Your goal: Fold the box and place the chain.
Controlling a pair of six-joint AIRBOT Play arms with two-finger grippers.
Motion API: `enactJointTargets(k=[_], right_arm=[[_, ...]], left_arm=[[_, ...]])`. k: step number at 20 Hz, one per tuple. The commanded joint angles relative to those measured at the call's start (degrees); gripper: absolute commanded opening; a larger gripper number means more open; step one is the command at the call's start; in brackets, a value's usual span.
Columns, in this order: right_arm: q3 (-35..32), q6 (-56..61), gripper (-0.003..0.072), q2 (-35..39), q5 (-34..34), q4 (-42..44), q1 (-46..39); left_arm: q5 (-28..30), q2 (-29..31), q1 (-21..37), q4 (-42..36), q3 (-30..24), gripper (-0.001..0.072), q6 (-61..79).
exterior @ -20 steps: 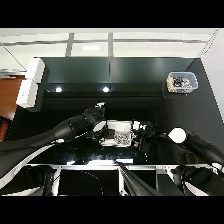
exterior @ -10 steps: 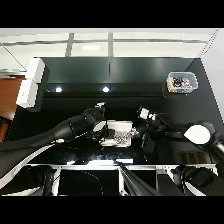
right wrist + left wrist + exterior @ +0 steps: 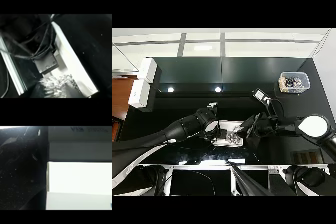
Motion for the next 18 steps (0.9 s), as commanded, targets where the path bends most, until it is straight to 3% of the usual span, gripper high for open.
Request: enactJointTargets(k=[1,8,11,15,16,17,18], right_arm=[[0.11,4.81,0.0460,-0.98,-0.42,-2.69,-1.60],[1.01,4.79,0.0459,5.81,10.05,-6.27,-17.42],[1.01,4.70,0.0459,6.47,14.49,-7.63,-20.22],[1.01,4.72,0.0459,6.47,13.92,-8.90,-20.37],[1.01,4.74,0.0459,6.47,13.86,-8.92,-20.33],[1.01,4.72,0.0459,6.47,13.86,-8.92,-20.33],[1.01,4.72,0.0459,6.47,13.77,-8.94,-20.33]], left_arm=[[0.48,-0.02,-0.02,0.02,0.02,0.0031,-0.02],[0.72,0.11,0.33,-2.05,0.92,0.0031,-0.04],[1.40,0.35,0.46,-2.25,3.26,0.0031,-0.02],[1.01,0.11,1.53,-2.36,3.58,0.0034,-0.85],[1.20,0.13,1.90,-2.43,3.58,0.0167,-2.71],[1.25,0.15,2.23,-2.86,3.98,0.0527,-3.21],[0.31,0.26,2.38,-2.86,4.85,0.0671,-2.27]])
